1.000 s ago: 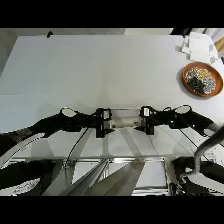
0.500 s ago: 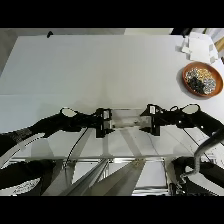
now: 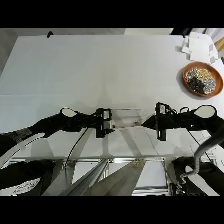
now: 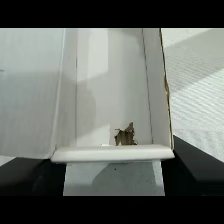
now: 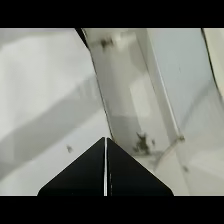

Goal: Fold the box and place the chain.

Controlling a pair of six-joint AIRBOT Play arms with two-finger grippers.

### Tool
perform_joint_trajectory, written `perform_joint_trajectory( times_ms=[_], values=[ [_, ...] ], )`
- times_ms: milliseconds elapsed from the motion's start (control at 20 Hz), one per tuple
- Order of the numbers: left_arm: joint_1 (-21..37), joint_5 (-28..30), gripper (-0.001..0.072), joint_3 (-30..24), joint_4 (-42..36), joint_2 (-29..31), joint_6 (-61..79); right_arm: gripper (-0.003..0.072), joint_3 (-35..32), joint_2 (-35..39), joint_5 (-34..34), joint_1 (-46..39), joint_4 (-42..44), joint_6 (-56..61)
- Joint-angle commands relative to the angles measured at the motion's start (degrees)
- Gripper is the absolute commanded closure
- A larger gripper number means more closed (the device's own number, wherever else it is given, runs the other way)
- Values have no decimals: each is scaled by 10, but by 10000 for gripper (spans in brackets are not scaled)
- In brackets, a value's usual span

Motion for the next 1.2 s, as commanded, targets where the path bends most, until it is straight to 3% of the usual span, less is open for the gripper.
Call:
perform_joint_trajectory(
  times_ms=[0,100,300,400,700,850,1050,1150],
  values=[
    [0,0,640,0,0,0,0,673,1,22,-10,51,68,12],
    [0,0,640,0,0,0,0,673,1,22,-82,86,120,13],
    [0,0,640,0,0,0,0,674,1,17,-292,134,191,57],
    [0,0,640,0,0,0,0,674,1,-9,-347,137,196,57],
    [0,0,640,0,0,0,0,674,1,-124,-374,137,191,98],
    [0,0,640,0,0,0,0,674,1,-125,-375,137,173,114],
    [0,0,640,0,0,0,0,674,1,-125,-374,137,45,237],
    [0,0,640,0,0,0,0,674,1,-120,-373,137,41,250]
  ],
)
